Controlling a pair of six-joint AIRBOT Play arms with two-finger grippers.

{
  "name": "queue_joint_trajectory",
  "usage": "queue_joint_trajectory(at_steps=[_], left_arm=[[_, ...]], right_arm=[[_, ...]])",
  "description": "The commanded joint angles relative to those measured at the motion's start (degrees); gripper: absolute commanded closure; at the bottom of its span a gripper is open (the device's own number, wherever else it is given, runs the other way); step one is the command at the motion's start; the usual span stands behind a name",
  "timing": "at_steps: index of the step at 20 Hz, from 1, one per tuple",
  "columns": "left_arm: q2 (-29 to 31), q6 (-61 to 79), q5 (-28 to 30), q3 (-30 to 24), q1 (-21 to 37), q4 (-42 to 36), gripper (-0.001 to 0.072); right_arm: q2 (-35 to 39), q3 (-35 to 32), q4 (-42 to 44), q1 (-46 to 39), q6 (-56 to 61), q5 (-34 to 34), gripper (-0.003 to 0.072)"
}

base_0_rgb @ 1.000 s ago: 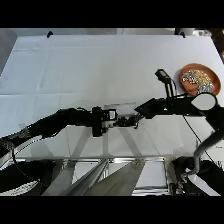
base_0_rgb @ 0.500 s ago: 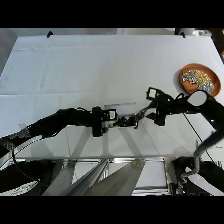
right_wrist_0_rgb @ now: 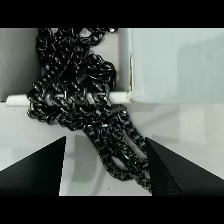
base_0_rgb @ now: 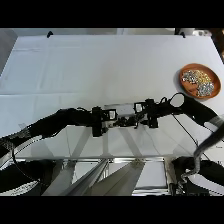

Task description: Fold the box and place the chain.

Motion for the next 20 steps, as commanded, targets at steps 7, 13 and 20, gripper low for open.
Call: queue_joint_trajectory(at_steps=[7,13,20], left_arm=[[0.0,0.0,0.0,0.0,0.0,0.0,0.0568],[0.0,0.0,0.0,0.0,0.0,0.0,0.0568],[0.0,0.0,0.0,0.0,0.0,0.0,0.0568]], right_arm=[[-2.3,0.0,4.9,0.4,-0.6,-2.9,0.0294],[-2.3,0.0,4.7,0.4,-0.4,-2.5,0.0676],[2.7,0.0,4.2,0.4,-0.4,-3.8,0.0676]])
